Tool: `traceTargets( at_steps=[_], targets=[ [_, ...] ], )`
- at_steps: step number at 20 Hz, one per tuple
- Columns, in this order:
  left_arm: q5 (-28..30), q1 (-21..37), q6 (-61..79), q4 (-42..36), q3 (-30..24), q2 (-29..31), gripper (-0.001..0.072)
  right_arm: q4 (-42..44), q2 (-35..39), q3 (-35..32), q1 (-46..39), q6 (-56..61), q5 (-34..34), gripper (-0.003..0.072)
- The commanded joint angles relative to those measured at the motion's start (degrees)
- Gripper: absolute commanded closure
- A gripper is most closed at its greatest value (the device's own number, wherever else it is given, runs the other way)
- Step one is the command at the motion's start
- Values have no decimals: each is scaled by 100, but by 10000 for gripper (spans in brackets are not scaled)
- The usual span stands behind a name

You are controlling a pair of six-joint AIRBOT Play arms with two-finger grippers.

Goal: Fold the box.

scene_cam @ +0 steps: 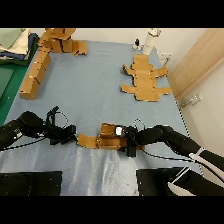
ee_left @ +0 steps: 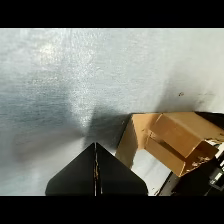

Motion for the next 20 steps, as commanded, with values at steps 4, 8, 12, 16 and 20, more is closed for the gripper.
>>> traceTargets(
  at_steps=[4, 8, 12, 16, 20],
  targets=[
    [575, -708, 175, -201, 15, -415, 699, 2, 4, 4, -2, 2, 0, 174],
    [723, -1034, 297, -343, 157, -592, 699, 2, 4, 4, -2, 2, 0, 174],
    [839, -1298, 323, -562, 179, -599, 699, 2, 4, 4, -2, 2, 0, 174],
    [476, -1405, 428, -682, 310, -581, 699, 2, 4, 4, -2, 2, 0, 173],
    [356, -1405, 380, -682, 601, -378, 699, 2, 4, 4, -2, 2, 0, 174]
  ],
)
